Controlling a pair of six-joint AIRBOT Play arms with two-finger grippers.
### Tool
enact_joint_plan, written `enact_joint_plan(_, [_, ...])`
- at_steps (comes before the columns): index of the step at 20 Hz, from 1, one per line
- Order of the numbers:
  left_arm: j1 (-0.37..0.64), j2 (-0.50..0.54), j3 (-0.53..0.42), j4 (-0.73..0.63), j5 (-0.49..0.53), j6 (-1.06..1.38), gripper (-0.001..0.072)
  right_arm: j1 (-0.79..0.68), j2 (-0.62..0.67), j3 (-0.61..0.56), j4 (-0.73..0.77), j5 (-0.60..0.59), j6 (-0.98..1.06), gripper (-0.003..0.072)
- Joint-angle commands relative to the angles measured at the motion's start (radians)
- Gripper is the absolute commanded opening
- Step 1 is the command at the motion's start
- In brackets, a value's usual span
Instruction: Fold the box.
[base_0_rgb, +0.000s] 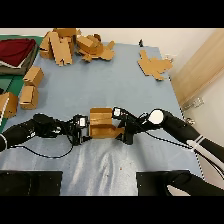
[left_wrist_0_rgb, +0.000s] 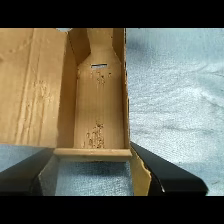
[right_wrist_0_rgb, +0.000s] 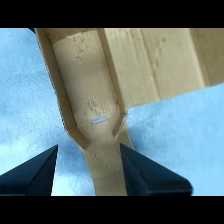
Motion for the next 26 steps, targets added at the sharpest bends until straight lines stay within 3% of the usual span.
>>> enact_joint_plan(1, [0.000,0.000,0.000,0.001,0.000,0.000,0.0522,0.001,0.070,0.000,-0.111,0.003,0.122,0.0602])
enact_joint_plan(4, [0.000,0.000,0.000,0.001,0.000,0.000,0.0522,0.001,0.121,0.000,-0.081,-0.021,0.359,0.0572])
enact_joint_plan(6, [0.000,0.000,0.000,0.001,0.000,0.000,0.0522,0.001,0.129,0.000,0.011,-0.039,0.668,0.0002])
enact_joint_plan(8, [0.000,0.000,0.000,0.001,0.000,0.000,0.0522,0.001,0.122,0.000,0.157,-0.057,0.797,0.0001])
enact_joint_plan(11, [0.000,0.000,0.000,0.001,0.000,0.000,0.0522,0.001,0.063,0.014,0.442,-0.079,0.760,0.0002])
enact_joint_plan(13, [0.000,0.000,0.000,0.001,0.000,0.000,0.0522,0.001,-0.020,0.048,0.518,-0.083,0.701,0.0002])
enact_joint_plan(17, [0.000,0.000,0.000,0.001,0.000,0.000,0.0522,0.001,-0.235,0.181,0.531,-0.082,0.660,0.0001])
enact_joint_plan(20, [0.000,0.000,0.000,0.001,0.000,0.000,0.0522,0.001,-0.351,0.209,0.532,-0.092,0.610,0.0001])
enact_joint_plan(26, [0.000,0.000,0.000,0.001,0.000,0.000,0.0523,0.000,-0.399,0.213,0.524,-0.119,0.526,0.0001])
